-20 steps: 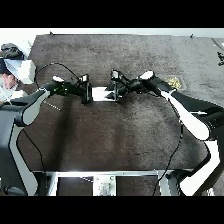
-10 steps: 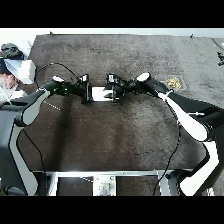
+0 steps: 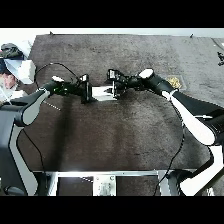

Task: Fold the box and place the chain.

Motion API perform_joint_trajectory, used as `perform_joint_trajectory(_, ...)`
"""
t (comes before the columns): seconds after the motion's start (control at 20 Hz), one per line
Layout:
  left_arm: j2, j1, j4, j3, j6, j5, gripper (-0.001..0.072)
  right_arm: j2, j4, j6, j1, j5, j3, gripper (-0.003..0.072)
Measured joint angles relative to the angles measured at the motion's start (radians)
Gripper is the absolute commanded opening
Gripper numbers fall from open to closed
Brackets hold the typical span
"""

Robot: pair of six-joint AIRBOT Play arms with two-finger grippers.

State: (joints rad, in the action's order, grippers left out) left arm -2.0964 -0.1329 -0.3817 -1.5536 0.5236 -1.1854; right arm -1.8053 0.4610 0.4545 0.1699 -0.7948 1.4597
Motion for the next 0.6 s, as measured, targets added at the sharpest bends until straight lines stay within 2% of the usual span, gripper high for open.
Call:
perform_joint_trajectory(0.1, 0.0, 0.0, 0.0, 0.0, 0.0, 0.0, 0.0304, 0.0, 0.0, 0.009, 0.0, 0.021, 0.0, 0.0419)
perform_joint_trajectory(0.2, 0.0, 0.0, 0.001, 0.0, 0.0, 0.001, 0.0304, -0.001, 0.0, 0.016, 0.0, 0.033, 0.0, 0.0241)
perform_joint_trajectory(0.6, 0.0, 0.0, 0.0, 0.0, 0.0, 0.0, 0.0304, -0.002, 0.011, 0.017, 0.0, 0.023, 0.0, 0.0241)
